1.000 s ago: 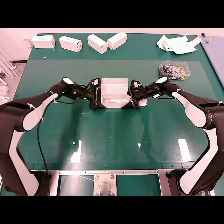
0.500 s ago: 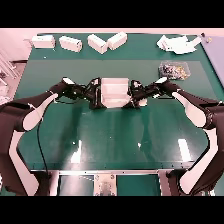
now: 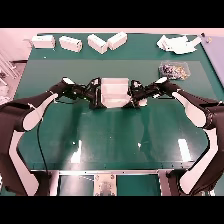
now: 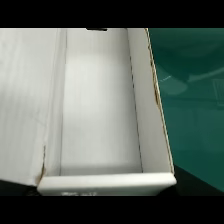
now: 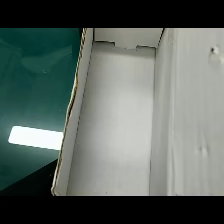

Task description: Fold the box and place the chain.

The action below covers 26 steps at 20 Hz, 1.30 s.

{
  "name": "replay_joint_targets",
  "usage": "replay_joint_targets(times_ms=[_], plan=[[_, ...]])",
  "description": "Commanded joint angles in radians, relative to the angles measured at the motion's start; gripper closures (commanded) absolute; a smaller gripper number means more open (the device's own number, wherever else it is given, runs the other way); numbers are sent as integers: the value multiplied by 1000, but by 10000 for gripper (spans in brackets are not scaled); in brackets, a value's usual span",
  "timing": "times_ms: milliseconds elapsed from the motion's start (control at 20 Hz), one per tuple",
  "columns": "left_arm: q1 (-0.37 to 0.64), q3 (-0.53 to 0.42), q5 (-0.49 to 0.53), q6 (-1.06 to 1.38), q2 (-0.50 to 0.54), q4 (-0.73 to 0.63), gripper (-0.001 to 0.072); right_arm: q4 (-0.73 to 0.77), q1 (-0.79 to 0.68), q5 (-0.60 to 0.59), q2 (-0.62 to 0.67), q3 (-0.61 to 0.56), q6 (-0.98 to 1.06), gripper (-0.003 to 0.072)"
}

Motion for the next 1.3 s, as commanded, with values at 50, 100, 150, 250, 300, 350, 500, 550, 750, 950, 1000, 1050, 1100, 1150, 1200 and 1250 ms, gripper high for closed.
replay_joint_targets(times_ms=[50,100,150,250,300,350,500,550,750,950,1000,1050,1100,1150,1200,1250], plan=[[0,0,-2,2,0,-2,125,0,1,0,1,0,0,124],[0,0,-2,2,0,-2,125,0,1,0,1,0,0,124],[0,0,-2,2,0,-2,125,0,1,0,1,0,0,123],[0,0,-1,2,0,-2,125,0,1,0,1,0,0,124],[0,0,-2,2,0,-2,125,0,1,0,1,0,0,124],[0,0,-2,2,0,-2,125,6,1,0,1,0,0,124],[0,0,-2,2,0,-2,125,6,-1,0,1,0,44,123],[0,0,-2,2,0,-2,125,11,-3,0,3,2,45,118],[0,0,-2,2,0,-2,125,0,-10,0,21,11,71,-34],[0,0,-1,2,0,-2,125,-10,-43,26,51,13,60,-34],[0,0,0,2,0,-2,124,-29,-52,27,58,13,60,-34],[0,0,0,2,0,-2,124,-61,-65,27,65,13,61,-34],[0,0,-1,2,0,-2,125,-81,-79,34,72,13,61,-34],[0,0,-1,2,0,-2,125,-87,-98,45,78,13,61,-34],[0,0,-1,2,0,-2,124,-87,-117,55,85,13,61,-34],[0,0,-1,2,0,-2,125,-87,-137,61,95,13,61,-34]])
